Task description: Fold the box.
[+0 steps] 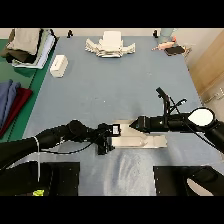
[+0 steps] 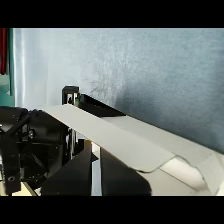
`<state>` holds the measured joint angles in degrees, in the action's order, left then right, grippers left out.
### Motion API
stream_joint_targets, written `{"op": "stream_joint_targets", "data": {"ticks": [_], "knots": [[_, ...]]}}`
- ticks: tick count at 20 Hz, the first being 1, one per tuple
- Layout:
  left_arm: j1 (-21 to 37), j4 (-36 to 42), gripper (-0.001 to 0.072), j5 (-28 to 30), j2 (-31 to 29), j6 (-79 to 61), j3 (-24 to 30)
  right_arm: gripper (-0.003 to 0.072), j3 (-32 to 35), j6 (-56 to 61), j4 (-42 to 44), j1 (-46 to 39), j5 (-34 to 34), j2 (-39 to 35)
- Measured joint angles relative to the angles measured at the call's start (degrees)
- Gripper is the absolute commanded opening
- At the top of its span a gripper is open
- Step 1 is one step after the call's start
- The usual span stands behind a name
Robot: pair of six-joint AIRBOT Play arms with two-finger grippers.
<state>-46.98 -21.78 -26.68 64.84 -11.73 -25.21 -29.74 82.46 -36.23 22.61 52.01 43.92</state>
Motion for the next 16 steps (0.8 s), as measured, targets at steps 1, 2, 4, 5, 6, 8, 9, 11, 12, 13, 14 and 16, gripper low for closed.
{"op": "stream_joint_targets", "data": {"ticks": [1, 2, 4, 5, 6, 8, 9, 11, 12, 13, 14, 16], "knots": [[0.0, -0.55, 0.052, -0.46, -0.22, 0.52, 0.0, 0.0075, 0.0, 0.0, 0.0, 0.0, 0.0, 0.02], [0.0, -0.96, 0.052, -0.81, -0.31, 0.96, 0.0, 0.0075, -0.02, 0.0, 0.0, 0.0, 0.0, 0.13], [-0.07, -1.64, 0.052, -1.55, -0.37, 1.51, 0.0, 0.0073, -0.02, 0.02, -0.07, 0.0, 0.0, 0.61], [-0.04, -1.81, 0.052, -1.73, -0.26, 1.79, -0.02, 0.0066, -0.02, 0.02, -0.26, 0.0, 0.0, 1.05], [-0.04, -1.99, 0.052, -1.81, -0.17, 1.9, 0.0, 0.0028, -0.02, 0.02, -0.66, 0.0, 0.0, 1.75], [-0.04, -2.05, 0.052, -1.99, 0.02, 2.14, -0.02, 0.0018, -0.02, 0.04, -1.79, 0.0, -0.15, 3.74], [-0.04, -2.16, 0.052, -2.05, 0.04, 2.16, -0.02, 0.0016, -0.02, 0.02, -2.51, 0.0, -0.28, 5.01], [-0.04, -2.25, 0.052, -2.16, 0.13, 2.27, -0.02, 0.0005, -0.02, -0.2, -4.09, 0.0, -0.83, 7.56], [-0.04, -2.29, 0.052, -2.16, 0.15, 2.27, -0.02, 0.0005, -0.04, -0.59, -4.72, 0.0, -1.29, 8.7], [-0.04, -2.32, 0.052, -2.21, 0.2, 2.29, -0.02, 0.0004, -0.04, -1.25, -5.31, 0.0, -1.6, 9.84], [-0.04, -2.32, 0.052, -2.23, 0.33, 2.32, -0.02, 0.0005, -0.04, -2.03, -5.6, 0.0, -1.81, 10.82], [-0.04, -2.27, 0.052, -2.21, 0.5, 2.51, 0.0, 0.0005, -0.09, -4.11, -5.84, 0.0, -2.12, 12.7]]}}
